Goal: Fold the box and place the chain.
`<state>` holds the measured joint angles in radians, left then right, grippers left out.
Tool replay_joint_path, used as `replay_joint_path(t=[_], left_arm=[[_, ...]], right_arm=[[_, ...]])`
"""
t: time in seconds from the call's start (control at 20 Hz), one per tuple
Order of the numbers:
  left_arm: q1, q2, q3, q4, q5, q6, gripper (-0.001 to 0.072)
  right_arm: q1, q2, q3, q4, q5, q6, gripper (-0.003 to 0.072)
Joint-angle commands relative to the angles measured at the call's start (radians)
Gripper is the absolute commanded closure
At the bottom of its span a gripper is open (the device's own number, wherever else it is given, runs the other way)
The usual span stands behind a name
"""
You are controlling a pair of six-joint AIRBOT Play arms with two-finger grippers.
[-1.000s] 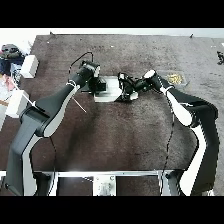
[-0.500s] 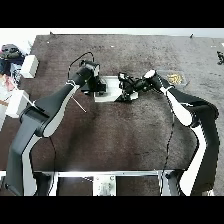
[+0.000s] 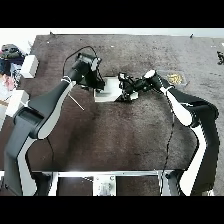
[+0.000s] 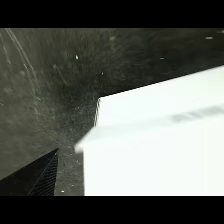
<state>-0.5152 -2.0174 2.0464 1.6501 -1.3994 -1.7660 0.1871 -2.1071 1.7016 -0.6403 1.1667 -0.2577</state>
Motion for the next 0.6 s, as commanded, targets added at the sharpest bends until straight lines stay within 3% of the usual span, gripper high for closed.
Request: replay_joint_path(t=[0.0, 0.3, 0.55], left_arm=[[0.009, 0.064, 0.001, 0.029, 0.047, 0.099, 0.0203], [0.100, 0.188, -0.038, -0.056, 0.114, 0.205, 0.0203], [0.171, 0.317, -0.267, -0.267, 0.357, 0.365, 0.0203]], right_arm=[[0.000, 0.000, 0.000, 0.000, 0.000, 0.000, 0.0242], [0.000, 0.000, 0.000, 0.000, 0.000, 0.000, 0.0242], [0.000, 0.000, 0.000, 0.000, 0.000, 0.000, 0.0242]])
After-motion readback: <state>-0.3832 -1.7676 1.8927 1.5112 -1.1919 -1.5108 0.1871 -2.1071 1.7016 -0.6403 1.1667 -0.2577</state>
